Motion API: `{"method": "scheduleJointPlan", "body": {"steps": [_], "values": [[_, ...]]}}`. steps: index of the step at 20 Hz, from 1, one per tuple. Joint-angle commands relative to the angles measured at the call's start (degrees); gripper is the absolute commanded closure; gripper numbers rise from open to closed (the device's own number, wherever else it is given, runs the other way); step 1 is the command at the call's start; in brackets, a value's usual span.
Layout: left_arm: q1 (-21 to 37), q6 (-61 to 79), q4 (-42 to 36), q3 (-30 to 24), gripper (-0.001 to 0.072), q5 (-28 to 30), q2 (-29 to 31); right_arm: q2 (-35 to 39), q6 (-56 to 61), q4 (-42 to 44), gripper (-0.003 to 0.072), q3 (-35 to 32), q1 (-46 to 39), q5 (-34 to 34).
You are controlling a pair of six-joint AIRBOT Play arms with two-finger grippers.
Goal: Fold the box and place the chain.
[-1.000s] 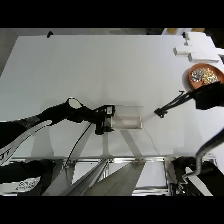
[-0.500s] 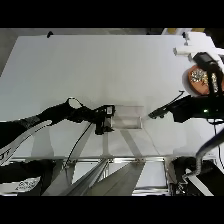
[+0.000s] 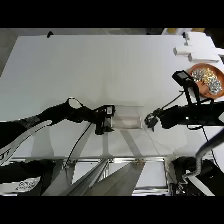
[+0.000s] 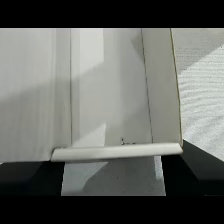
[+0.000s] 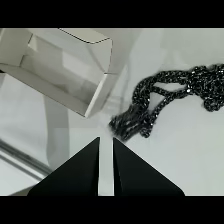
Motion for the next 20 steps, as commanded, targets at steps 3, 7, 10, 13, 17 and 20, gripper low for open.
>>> {"method": "scheduleJointPlan", "body": {"steps": [3, 7, 10, 13, 17, 20], "values": [[0.04, 0.02, 0.02, 0.00, 0.0675, 0.04, 0.04, -1.70, 0.15, -1.90, 0.0508, -1.66, 0.17, -2.49], [0.04, 0.02, 0.02, 0.00, 0.0675, 0.02, 0.04, -5.44, 0.15, -2.69, 0.0566, -4.15, 0.17, -5.35], [0.04, 0.02, 0.00, 0.00, 0.0675, 0.02, 0.04, -8.37, 0.13, -4.42, 0.0564, -8.59, 0.17, -7.89], [0.04, 0.02, 0.02, 0.00, 0.0675, 0.02, 0.04, -11.08, 0.11, -4.17, 0.0504, -11.54, 0.17, -10.58], [0.04, 0.02, 0.02, 0.00, 0.0675, 0.02, 0.04, -13.90, -1.86, -2.56, 0.0494, -11.72, 0.83, -11.63], [0.04, 0.02, 0.00, 0.00, 0.0675, 0.02, 0.04, -15.30, -2.69, -3.32, 0.0503, -11.72, 4.63, -14.38]]}}
